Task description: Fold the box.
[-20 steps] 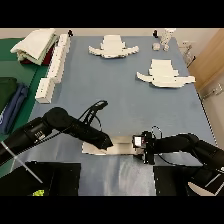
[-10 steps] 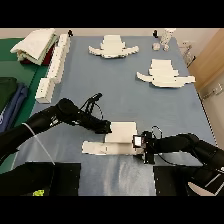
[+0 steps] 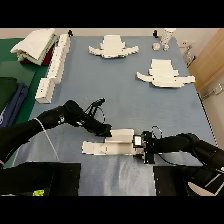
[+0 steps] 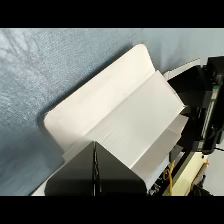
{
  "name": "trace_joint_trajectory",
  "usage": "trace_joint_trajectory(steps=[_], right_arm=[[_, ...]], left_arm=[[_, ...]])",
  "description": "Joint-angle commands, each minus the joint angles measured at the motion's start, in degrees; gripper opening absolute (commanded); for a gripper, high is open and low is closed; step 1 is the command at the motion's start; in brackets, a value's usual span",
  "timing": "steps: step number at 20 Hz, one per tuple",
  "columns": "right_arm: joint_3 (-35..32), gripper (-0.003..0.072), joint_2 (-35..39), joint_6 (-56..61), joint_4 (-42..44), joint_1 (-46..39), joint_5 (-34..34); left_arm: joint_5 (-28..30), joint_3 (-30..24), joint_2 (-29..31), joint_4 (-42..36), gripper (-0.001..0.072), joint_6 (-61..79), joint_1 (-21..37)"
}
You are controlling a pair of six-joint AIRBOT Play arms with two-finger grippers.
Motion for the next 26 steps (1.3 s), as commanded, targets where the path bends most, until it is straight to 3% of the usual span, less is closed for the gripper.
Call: trace_joint_trajectory(steps=[1,5,9,12,15,17,21,26], right_arm=[[0.04,0.0513,-0.04,-0.02,0.00,0.00,-0.04],[0.04,0.0514,-0.04,-0.02,0.00,0.00,-0.04],[0.04,0.0513,-0.04,-0.02,0.00,0.00,-0.04],[0.04,0.0514,-0.04,-0.02,0.00,0.00,-0.04],[0.04,0.0513,-0.04,-0.02,0.00,0.00,-0.04],[0.04,0.0514,-0.04,-0.02,0.00,0.00,-0.04],[0.04,0.0514,-0.04,-0.02,0.00,0.00,-0.04],[0.04,0.0514,-0.04,-0.02,0.00,0.00,-0.04]], left_arm=[[-0.35,0.52,1.25,-2.49,0.0015,6.03,0.13],[-2.16,0.83,11.98,1.60,0.0015,10.14,0.11],[-4.24,0.07,25.88,14.25,0.0015,10.14,-0.35],[-4.83,-2.36,34.34,25.75,0.0015,10.56,-3.87],[-6.16,-6.10,39.32,26.82,0.0027,19.65,-5.95],[-4.17,-9.68,39.39,25.53,0.0687,22.86,-5.95],[0.31,-15.67,36.98,22.77,0.0682,33.97,-6.01],[2.45,-16.74,31.32,20.46,0.0680,42.93,-6.10]])
